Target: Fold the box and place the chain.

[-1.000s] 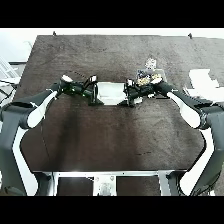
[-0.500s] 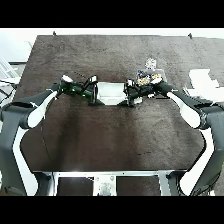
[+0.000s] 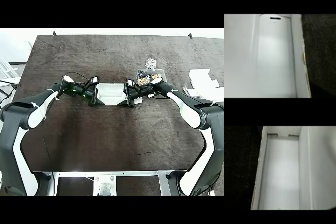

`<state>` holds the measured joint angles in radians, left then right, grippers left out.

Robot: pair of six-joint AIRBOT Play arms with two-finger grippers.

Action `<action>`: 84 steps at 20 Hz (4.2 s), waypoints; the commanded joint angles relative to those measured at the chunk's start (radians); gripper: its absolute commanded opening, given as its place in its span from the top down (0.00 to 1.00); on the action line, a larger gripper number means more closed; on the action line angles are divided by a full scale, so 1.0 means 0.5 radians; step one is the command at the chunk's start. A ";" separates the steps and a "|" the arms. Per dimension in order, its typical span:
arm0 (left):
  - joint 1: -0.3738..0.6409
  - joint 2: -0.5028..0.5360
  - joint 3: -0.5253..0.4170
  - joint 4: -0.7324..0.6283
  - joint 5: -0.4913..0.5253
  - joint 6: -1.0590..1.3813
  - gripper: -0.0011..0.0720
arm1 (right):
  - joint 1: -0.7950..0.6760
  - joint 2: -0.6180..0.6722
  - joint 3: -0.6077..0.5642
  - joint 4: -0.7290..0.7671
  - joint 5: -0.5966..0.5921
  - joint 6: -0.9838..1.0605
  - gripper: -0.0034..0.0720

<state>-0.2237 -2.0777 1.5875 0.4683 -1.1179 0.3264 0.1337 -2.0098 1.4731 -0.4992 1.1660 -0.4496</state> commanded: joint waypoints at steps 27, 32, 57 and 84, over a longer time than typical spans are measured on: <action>-0.002 0.000 0.001 0.002 0.016 -0.008 0.52 | 0.002 0.001 -0.001 0.001 -0.001 0.011 0.17; -0.002 0.000 0.001 0.001 0.014 -0.008 0.52 | -0.046 0.011 0.006 0.014 0.044 0.098 0.00; -0.002 0.000 0.000 0.000 0.004 -0.009 0.52 | -0.076 0.341 -0.009 0.265 0.069 0.499 0.94; -0.002 0.000 0.000 -0.001 0.002 -0.009 0.52 | 0.063 0.060 0.227 -0.120 -0.260 0.913 0.94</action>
<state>-0.2241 -2.0781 1.5871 0.4664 -1.1172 0.3206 0.1638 -1.9736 1.5833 -0.5503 1.0424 0.0208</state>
